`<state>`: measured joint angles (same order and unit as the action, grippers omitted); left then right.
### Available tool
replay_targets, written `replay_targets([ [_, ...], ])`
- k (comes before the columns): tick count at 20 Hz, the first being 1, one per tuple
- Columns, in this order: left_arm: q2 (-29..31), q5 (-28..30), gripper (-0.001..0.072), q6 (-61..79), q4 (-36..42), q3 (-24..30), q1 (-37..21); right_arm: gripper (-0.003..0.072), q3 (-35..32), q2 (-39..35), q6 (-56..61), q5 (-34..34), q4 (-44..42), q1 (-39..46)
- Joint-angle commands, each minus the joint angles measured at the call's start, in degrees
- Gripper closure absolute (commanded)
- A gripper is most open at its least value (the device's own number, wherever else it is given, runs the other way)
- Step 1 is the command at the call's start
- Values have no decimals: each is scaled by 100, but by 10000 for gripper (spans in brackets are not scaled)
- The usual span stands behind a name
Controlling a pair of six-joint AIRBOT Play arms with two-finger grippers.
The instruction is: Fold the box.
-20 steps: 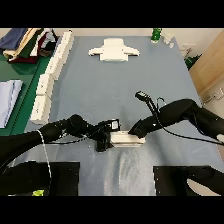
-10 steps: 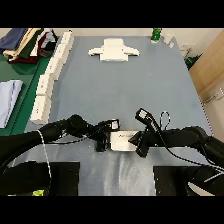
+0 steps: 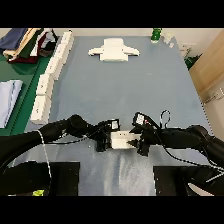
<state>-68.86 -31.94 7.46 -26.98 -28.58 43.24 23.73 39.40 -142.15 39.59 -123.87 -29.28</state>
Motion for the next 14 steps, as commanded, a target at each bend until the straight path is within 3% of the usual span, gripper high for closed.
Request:
replay_targets([
  [1,4,2,187,2,-2,2,-2,220,72,9,-254,238,350,-22],
  [5,4,2,187,2,-2,2,-2,220,72,142,-367,310,682,-380],
  [10,4,2,187,2,-2,2,-2,220,98,387,-385,-101,1814,-621],
  [14,4,2,187,2,-2,2,-2,221,376,376,-385,-122,1869,-621],
])
